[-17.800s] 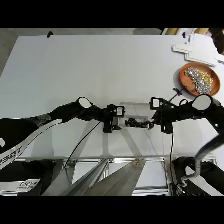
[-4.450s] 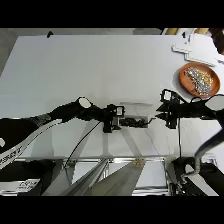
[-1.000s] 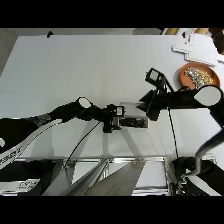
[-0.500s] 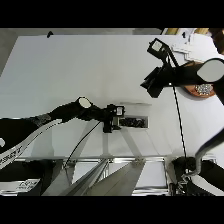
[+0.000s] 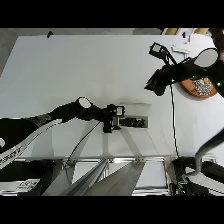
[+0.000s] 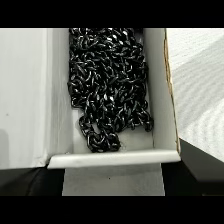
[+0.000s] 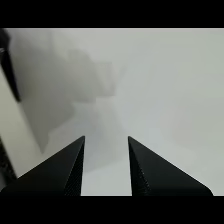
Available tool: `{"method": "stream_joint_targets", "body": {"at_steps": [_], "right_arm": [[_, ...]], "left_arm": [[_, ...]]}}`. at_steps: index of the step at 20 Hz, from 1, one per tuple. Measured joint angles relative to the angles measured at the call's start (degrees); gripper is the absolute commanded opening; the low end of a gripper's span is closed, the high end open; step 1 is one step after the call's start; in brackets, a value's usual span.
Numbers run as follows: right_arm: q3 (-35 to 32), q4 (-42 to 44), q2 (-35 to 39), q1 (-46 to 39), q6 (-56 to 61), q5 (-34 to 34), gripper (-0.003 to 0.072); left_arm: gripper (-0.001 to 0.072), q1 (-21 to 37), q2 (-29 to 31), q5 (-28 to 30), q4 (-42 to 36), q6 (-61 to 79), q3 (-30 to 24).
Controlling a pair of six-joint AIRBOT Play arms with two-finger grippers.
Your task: Fold the box and place the chain.
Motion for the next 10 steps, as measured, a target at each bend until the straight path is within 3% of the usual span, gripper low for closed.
{"method": "stream_joint_targets", "body": {"at_steps": [10], "right_arm": [[-4.02,-1.33,-1.33,3.78,-7.89,4.31,0.0259]], "left_arm": [[0.0251,0.0,0.0,0.0,0.02,0.0,0.0]]}}
